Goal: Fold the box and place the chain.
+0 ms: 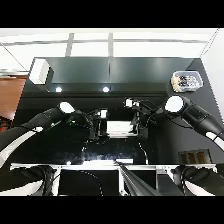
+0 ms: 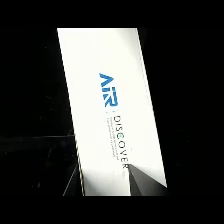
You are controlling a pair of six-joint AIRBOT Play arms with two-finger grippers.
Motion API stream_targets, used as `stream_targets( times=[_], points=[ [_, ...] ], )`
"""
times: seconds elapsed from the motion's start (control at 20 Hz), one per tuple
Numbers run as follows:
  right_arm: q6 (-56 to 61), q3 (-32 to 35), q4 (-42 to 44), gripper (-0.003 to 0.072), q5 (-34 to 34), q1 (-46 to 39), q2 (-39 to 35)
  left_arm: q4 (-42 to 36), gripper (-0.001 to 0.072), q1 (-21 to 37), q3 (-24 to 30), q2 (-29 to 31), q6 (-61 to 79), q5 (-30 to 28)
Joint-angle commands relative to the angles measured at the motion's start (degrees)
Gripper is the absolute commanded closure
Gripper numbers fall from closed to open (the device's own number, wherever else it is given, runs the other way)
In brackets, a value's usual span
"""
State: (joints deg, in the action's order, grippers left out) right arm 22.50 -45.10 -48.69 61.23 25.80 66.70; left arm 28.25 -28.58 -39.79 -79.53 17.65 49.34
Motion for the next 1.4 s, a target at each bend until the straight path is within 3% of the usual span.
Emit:
stream_targets(
  times=[0.0, 0.6, 0.75, 0.85, 1.0, 1.15, 1.35],
  points=[
    [0.1, 0.0, -0.6, 0.0288, 0.7, 0.0, 0.0, 0.0, 0.025, 0.0, 0.0, 0.0, 0.0, 0.0],
    [4.1, -2.4, -0.9, 0.0302, 1.5, -0.2, -1.0, 0.0, 0.025, 0.0, 0.0, 0.0, 0.0, -0.1],
    [12.0, -2.4, -1.3, 0.0311, 3.0, -3.0, -3.1, 0.0, 0.025, 0.0, 0.0, 0.0, 0.0, 0.0],
    [21.9, -2.1, -0.5, 0.0678, 8.5, -8.9, -4.8, 0.0, 0.025, 0.0, 0.0, 0.0, 0.0, 0.0],
    [30.0, 2.7, 13.0, 0.0681, 15.9, -16.0, -5.0, 0.0, 0.025, 0.0, 0.0, 0.0, 0.0, 0.0],
    [32.2, 9.4, 34.2, 0.068, 10.4, -14.6, -5.0, 0.0, 0.025, 0.0, 0.0, 0.0, 0.0, -0.1],
    [33.0, 10.6, 33.4, 0.068, -0.2, -8.8, -3.1, 0.0, 0.025, 0.0, 0.0, 0.0, 0.0, 0.0]
  ],
)
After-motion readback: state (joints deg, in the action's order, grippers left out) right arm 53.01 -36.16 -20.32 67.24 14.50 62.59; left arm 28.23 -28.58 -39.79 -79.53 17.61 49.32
